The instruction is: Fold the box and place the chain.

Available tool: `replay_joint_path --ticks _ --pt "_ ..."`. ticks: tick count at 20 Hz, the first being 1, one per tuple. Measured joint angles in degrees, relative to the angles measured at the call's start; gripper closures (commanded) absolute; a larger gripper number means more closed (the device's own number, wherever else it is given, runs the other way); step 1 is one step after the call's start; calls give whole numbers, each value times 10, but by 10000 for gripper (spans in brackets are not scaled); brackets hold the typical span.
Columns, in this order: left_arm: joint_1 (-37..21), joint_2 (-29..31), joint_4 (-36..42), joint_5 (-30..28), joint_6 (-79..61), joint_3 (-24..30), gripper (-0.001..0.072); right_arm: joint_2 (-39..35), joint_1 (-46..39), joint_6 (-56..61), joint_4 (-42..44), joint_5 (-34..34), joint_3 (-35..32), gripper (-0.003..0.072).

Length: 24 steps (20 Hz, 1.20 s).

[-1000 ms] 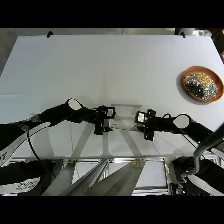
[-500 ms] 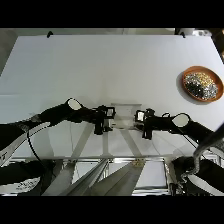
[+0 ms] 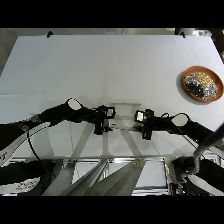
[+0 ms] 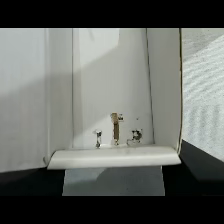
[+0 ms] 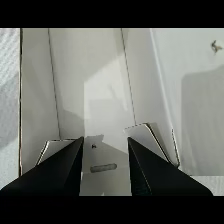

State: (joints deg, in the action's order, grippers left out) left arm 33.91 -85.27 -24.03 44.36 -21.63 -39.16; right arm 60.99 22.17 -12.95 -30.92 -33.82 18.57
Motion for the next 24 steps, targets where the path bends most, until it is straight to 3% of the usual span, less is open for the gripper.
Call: replay_joint_path --ticks 2,5,6,8,9,13,17,21,24 --pt "0 0 0 0 0 0 372 0 0 -16 5 -3 0 208" --pt "0 0 0 0 0 0 372 0 0 -47 20 -7 0 212" --pt "0 0 0 0 0 0 372 0 0 -52 24 -8 0 280" --pt "0 0 0 0 0 0 372 0 0 -58 34 -10 0 625" --pt "0 0 0 0 0 0 372 0 0 -57 36 -12 0 671" --pt "0 0 1 0 1 0 372 -18 0 9 36 -13 0 671" --pt "0 0 1 0 1 0 372 -85 0 123 -7 -17 0 671" --pt "0 0 0 0 0 0 372 -181 -17 278 -73 -34 0 671" --pt "0 0 0 0 0 0 372 -235 -73 460 -137 -63 0 671"
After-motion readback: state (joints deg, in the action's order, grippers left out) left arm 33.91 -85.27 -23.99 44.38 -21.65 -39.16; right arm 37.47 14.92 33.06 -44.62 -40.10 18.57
